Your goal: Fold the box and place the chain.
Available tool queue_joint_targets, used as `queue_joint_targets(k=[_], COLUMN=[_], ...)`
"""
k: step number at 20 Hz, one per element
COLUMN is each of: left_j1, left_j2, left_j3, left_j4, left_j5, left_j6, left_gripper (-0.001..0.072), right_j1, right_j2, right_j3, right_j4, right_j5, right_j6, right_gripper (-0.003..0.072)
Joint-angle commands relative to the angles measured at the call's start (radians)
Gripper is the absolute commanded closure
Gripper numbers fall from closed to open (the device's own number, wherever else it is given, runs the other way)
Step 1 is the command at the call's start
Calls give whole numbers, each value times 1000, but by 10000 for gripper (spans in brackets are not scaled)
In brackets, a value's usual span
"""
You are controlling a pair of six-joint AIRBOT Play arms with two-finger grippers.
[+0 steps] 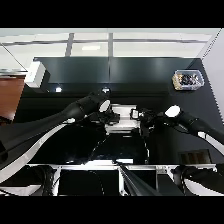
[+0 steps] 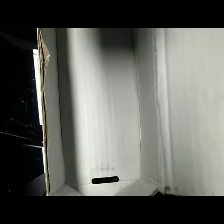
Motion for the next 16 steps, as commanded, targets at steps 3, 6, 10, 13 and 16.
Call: queue_joint_targets(k=[3,6,10,13,16], left_j1=[-3,-6,-6,-6,-8], left_j2=[-4,-4,-4,-4,-4], left_j3=[5,5,5,5,5], left_j4=[-11,-8,-11,-3,-4], left_j5=[11,10,11,6,11], left_j6=[-33,-34,-33,-40,-48], left_gripper=[637,687,172,142,685], right_j1=[1,1,1,1,1], right_j2=[0,0,0,0,0], right_j3=[0,0,0,0,0], right_j4=[0,0,0,0,0], right_j5=[5,5,5,5,5], right_j6=[3,3,3,3,3], right_gripper=[210,210,210,210,210])
